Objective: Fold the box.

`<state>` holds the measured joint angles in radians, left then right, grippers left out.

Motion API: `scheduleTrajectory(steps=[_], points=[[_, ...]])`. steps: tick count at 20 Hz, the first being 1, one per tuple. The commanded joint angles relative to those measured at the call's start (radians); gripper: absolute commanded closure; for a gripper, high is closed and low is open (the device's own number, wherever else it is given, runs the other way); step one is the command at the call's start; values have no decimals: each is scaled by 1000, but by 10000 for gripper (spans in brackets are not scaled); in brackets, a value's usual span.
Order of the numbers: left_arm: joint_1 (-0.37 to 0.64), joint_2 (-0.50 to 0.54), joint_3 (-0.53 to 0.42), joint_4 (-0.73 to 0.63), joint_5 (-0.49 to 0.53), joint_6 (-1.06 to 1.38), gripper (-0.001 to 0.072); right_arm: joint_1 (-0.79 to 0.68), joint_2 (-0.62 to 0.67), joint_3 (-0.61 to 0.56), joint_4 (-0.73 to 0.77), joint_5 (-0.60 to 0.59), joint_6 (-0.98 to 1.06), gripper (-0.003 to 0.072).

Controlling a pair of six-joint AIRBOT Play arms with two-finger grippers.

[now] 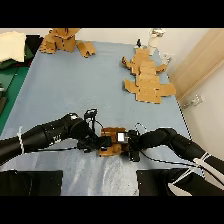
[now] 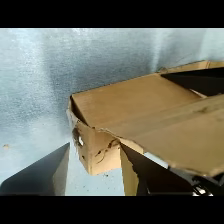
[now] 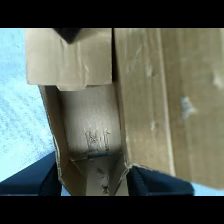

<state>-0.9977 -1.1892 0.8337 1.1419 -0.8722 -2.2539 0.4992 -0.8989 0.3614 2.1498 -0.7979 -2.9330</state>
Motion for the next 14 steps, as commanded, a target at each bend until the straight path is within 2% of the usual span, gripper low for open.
scheduleTrajectory(steps=[1,6,10,14], points=[[-12,-2,0,8,19,-18,199,1,1,1,0,0,0,246],[-19,-7,0,12,24,-34,199,1,1,1,0,0,0,247],[-32,-55,21,28,29,-52,200,1,1,1,0,0,0,246],[-63,-113,97,126,-53,-89,200,1,1,1,0,0,0,246]])
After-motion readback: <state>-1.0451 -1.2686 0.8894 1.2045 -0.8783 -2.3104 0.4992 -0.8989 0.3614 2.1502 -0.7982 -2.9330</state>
